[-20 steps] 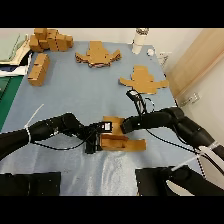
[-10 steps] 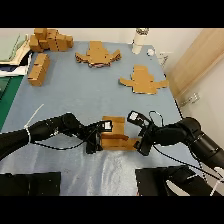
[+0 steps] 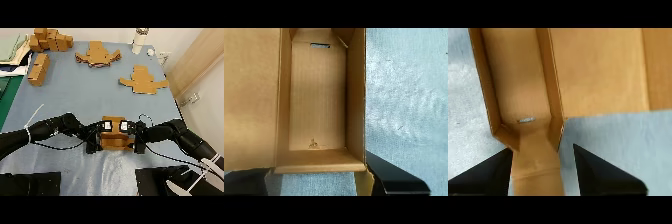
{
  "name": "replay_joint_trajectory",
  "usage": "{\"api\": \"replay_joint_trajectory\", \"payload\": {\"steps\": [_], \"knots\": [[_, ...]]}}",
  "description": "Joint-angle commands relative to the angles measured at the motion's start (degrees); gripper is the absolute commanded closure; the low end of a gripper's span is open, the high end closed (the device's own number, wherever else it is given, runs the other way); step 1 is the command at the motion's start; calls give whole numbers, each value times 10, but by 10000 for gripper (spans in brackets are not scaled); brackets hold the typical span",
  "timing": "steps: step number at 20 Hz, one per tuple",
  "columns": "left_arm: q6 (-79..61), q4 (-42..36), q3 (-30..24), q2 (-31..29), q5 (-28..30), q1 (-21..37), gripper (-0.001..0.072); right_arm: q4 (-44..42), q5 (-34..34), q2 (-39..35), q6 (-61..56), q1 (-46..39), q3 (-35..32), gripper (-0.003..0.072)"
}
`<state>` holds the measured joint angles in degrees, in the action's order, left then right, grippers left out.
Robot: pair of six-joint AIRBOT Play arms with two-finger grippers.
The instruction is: Fold the box.
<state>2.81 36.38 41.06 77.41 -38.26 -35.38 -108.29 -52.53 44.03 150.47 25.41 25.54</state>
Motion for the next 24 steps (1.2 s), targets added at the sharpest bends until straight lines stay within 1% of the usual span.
{"api": "replay_joint_trajectory", "payload": {"steps": [1, 2, 4, 5, 6, 8, 9, 11, 14, 16, 17, 18, 19, 20, 21, 22, 24], "knots": [[0, 0, 1, 0, 0, 0, 290, -36, 23, 21, 62, 1, -1, 228], [0, 0, 1, 0, 0, 0, 290, -39, 10, 18, 62, 1, -1, 295], [0, 0, 1, 0, 0, 0, 290, -48, -9, 12, 62, 1, -1, 329], [0, 0, 1, 0, 0, 0, 290, -53, -9, 8, 62, 1, -1, 333], [0, 0, 1, 0, 0, 0, 290, -57, -7, 5, 62, 4, -1, 400], [0, 0, 1, 0, 0, 1, 290, -56, -6, 5, 62, 19, -1, 452], [0, 0, 1, 0, 0, 0, 289, -56, -5, 5, 62, 25, -1, 496], [0, 0, 1, 0, 0, 0, 290, -59, 3, 5, 62, 35, -1, 496], [0, 0, 1, 0, 0, 0, 290, -62, 34, 11, 62, 38, -1, 495], [0, 0, 1, 0, 0, 0, 290, -65, 48, 17, 62, 38, -1, 481], [0, 0, 1, 0, 0, 0, 290, -69, 47, 21, 62, 38, -1, 444], [0, 0, 1, 0, 0, 0, 290, -77, 47, 24, 62, 40, -1, 443], [0, 0, 1, 0, 0, 0, 290, -86, 47, 28, 62, 42, -1, 360], [0, 0, 1, 0, 0, 0, 290, -90, 47, 31, 62, 46, -1, 200], [0, 0, 1, 0, 0, 0, 290, -90, 48, 35, 62, 53, -1, 118], [0, 0, 1, 0, 0, 0, 290, -91, 48, 38, 62, 57, -1, 76], [0, 0, 1, 0, 0, 0, 290, -92, 48, 44, 62, 57, -1, 72]]}}
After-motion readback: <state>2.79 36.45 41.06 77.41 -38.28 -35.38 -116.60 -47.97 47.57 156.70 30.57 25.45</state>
